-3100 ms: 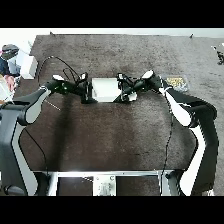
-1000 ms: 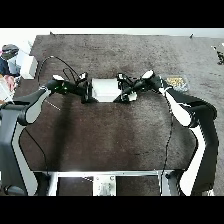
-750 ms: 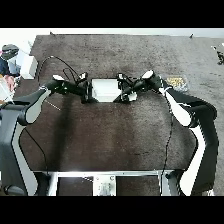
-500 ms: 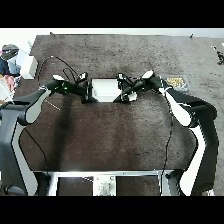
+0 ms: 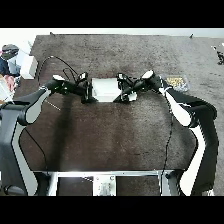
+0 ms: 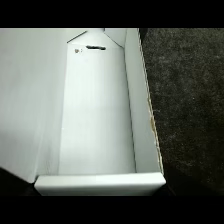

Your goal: Fold the box and place the chain.

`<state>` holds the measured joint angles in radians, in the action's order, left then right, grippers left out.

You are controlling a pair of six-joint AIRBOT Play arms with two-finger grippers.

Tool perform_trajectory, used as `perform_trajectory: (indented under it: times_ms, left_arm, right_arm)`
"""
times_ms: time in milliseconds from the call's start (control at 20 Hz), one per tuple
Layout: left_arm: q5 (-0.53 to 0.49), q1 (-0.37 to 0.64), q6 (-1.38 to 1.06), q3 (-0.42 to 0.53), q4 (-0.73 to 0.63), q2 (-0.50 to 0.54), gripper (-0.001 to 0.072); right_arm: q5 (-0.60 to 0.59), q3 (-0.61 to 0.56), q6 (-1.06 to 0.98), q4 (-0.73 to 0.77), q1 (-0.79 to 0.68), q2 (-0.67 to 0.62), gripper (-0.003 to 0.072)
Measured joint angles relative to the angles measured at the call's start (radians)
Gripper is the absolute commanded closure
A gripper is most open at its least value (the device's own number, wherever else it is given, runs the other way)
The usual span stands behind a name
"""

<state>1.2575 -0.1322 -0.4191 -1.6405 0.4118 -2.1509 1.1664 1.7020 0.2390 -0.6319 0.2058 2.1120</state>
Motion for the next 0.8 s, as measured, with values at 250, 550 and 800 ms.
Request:
perform_trajectory:
  times_ms: [250, 550, 800]
  left_arm:
    - [-0.005, -0.001, 0.0, 0.0, -0.001, 0.0, 0.0301]
    - [-0.01, -0.001, 0.0, 0.0, -0.002, 0.0, 0.0301]
    - [-0.017, -0.001, 0.001, 0.0, -0.004, 0.0, 0.0301]
  right_arm:
    - [-0.001, 0.0, 0.0, 0.0, 0.0, 0.0, 0.0345]
    - [-0.001, 0.0, 0.0, 0.0, 0.0, 0.0, 0.0177]
    - [0.003, 0.0, -0.013, -0.006, -0.008, -0.008, -0.0034]
